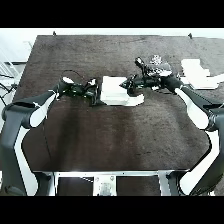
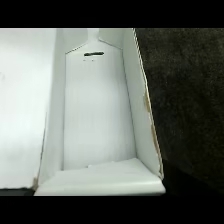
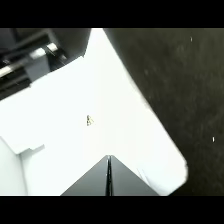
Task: Fold the box and place the chain.
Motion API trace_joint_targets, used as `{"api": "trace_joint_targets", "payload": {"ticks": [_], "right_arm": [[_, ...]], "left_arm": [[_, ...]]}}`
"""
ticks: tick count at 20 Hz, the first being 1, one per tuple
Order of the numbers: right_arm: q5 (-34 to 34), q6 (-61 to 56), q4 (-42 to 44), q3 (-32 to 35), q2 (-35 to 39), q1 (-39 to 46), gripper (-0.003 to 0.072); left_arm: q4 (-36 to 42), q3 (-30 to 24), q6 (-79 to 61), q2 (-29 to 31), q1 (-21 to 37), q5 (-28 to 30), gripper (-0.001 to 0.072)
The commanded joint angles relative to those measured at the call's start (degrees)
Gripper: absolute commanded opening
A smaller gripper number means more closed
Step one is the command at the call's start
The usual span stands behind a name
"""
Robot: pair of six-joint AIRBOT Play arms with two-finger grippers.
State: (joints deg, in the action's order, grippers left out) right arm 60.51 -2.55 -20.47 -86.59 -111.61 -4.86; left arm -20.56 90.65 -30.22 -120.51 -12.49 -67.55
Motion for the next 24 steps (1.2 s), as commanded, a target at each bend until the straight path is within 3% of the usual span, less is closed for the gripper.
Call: {"api": "trace_joint_targets", "payload": {"ticks": [1,6,10,15,16,17,18,24], "right_arm": [[-1.6,-0.5,0.1,0.0,-1.6,0.0,0.0011],[0.4,-0.4,0.2,-1.6,-1.4,0.1,0.0011],[2.2,0.0,-1.4,-2.2,3.3,0.2,0.0010],[4.4,-2.0,-19.7,-1.0,13.3,0.2,0.0011],[4.5,-2.0,-24.1,-0.6,14.5,0.2,0.0072],[4.7,-2.0,-28.4,-0.1,15.2,0.2,0.0426],[5.0,-2.0,-31.4,0.1,15.2,0.2,0.0677],[2.7,-1.2,-35.9,6.1,15.0,0.2,0.0676]], "left_arm": [[0.0,0.0,-0.1,0.0,0.0,0.0,0.0461],[0.0,0.0,-0.1,0.0,0.0,0.0,0.0461],[0.0,0.0,-0.1,0.0,0.0,0.1,0.0461],[0.0,0.0,-0.1,0.0,0.0,0.1,0.0461],[0.0,0.0,-0.1,0.0,0.0,0.1,0.0461],[0.0,0.0,-0.1,0.0,0.0,0.1,0.0462],[0.0,0.0,-0.1,0.0,0.0,0.1,0.0462],[0.0,0.0,0.1,0.0,0.0,0.0,0.0462]]}}
